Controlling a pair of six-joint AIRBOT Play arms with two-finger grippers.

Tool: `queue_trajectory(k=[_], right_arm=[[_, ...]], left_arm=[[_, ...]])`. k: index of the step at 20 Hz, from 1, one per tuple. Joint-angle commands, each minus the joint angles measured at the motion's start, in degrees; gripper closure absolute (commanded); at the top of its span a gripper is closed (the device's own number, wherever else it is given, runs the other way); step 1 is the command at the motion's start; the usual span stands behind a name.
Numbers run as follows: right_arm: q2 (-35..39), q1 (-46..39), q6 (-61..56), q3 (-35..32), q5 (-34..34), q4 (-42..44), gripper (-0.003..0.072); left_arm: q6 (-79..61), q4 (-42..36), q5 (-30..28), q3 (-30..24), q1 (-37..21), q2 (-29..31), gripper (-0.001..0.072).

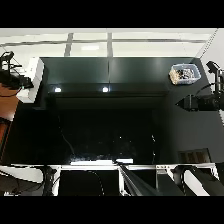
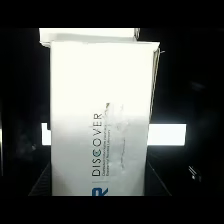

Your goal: Fold the box and place the chain.

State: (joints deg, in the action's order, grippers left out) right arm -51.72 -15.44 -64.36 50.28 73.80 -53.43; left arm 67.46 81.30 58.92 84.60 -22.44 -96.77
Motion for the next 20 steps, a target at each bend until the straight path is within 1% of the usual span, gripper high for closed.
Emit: queue_trajectory(k=[1,2,5,7,8,9,10,11,12,14,16,17,18,19,20], right_arm=[[0.02,0.15,0.04,-0.02,-0.44,0.02,0.0671],[0.02,0.35,0.02,-0.02,-0.63,0.04,0.0671],[0.02,1.33,0.07,-0.02,-1.84,0.13,0.0671],[0.02,2.84,0.07,-0.02,-3.48,0.04,0.0671],[0.02,3.91,0.09,-0.02,-4.33,0.04,0.0672],[0.02,4.96,0.09,-0.02,-4.79,0.04,0.0672],[0.04,6.01,0.07,-0.02,-4.66,0.04,0.0672],[0.04,6.91,0.09,-0.02,-3.96,0.0,0.0672],[0.04,7.48,0.07,-0.02,-3.21,-0.02,0.0672],[0.74,8.2,0.04,-0.02,-3.61,-0.24,0.0674],[3.34,9.53,-0.28,-0.07,-5.46,-0.66,0.0675],[5.4,10.54,-0.35,-0.44,-7.52,-1.4,0.0676],[7.3,11.41,-0.37,-1.29,-10.43,-2.36,0.0676],[8.85,12.11,-0.37,-2.69,-13.97,-3.23,0.0675],[9.86,12.68,-0.35,-4.63,-17.73,-3.82,0.0674]], left_arm=[[1.97,1.03,0.22,1.2,-0.44,-0.42,0.0089],[4.48,1.2,0.76,2.62,-0.46,-0.17,-0.0006],[8.02,-0.11,3.96,10.25,-0.22,1.46,-0.0006],[8.41,-3.89,7.74,16.22,0.35,2.6,-0.0004],[10.4,-7.26,10.73,19.45,0.66,2.93,0.0035],[11.54,-10.86,13.94,22.03,0.87,2.97,0.0243],[11.45,-15.61,18.18,24.2,1.31,3.15,0.0652],[11.26,-20.04,20.37,25.16,2.05,3.82,0.069],[11.17,-22.56,20.94,25.16,3.28,5.09,0.069],[10.23,-22.86,20.76,24.0,7.87,8.98,0.0691],[8.44,-22.8,19.67,20.35,13.77,14.53,0.0691],[7.32,-22.01,18.58,17.2,16.96,17.9,0.0691],[7.04,-19.67,15.87,12.55,20.74,22.23,0.0691],[6.97,-16.39,11.82,6.99,24.26,26.69,0.0691],[7.26,-12.76,6.75,0.09,27.74,31.76,0.069]])
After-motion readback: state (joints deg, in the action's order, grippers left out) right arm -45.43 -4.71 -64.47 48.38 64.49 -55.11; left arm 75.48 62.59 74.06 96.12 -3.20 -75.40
